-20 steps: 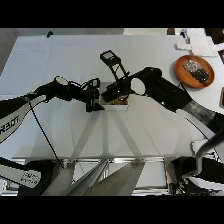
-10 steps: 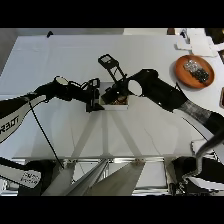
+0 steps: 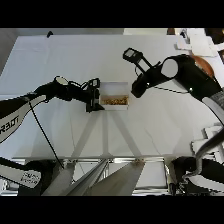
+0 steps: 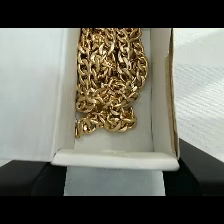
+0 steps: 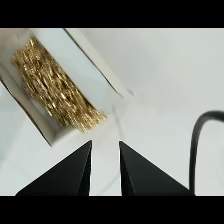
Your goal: Fold the box and place the chain.
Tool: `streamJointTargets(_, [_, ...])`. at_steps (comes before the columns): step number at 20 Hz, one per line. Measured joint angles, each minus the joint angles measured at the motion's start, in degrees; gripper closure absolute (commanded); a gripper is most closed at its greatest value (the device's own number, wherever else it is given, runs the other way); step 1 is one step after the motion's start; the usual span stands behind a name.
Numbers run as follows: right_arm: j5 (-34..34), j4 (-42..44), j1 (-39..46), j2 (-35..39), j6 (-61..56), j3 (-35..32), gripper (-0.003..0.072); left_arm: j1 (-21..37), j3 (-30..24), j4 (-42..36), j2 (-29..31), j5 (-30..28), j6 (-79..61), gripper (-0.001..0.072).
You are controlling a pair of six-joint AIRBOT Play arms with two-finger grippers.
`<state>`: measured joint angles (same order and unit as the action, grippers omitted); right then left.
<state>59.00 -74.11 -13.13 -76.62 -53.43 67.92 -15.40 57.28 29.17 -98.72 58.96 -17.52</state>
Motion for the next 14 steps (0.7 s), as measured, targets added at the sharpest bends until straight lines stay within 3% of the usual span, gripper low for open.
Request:
streamJointTargets(1, [0.48, 2.38, 1.99, -0.35, 5.62, -1.25, 0.0485, 0.00, 0.00, 0.02, 0.00, 0.00, 0.00, 0.0500])
streamJointTargets(2, [0.83, 4.48, 3.72, -1.03, 11.06, -2.27, 0.0438, 0.00, 0.00, 0.00, 0.00, 0.00, 0.00, 0.0500])
streamJointTargets(3, [0.94, 6.12, 5.03, -1.86, 15.72, -2.97, 0.0344, 0.00, 0.00, 0.00, 0.00, 0.00, 0.00, 0.0500])
streamJointTargets(8, [-0.24, 12.31, 7.80, -7.91, 33.92, -4.50, 0.0349, 0.00, 0.00, 0.00, 0.00, 0.00, 0.00, 0.0500])
streamJointTargets(14, [-1.77, 22.03, 8.26, -12.74, 48.02, -4.83, 0.0350, 0.00, 0.00, 0.02, 0.00, 0.00, 0.02, 0.0500])
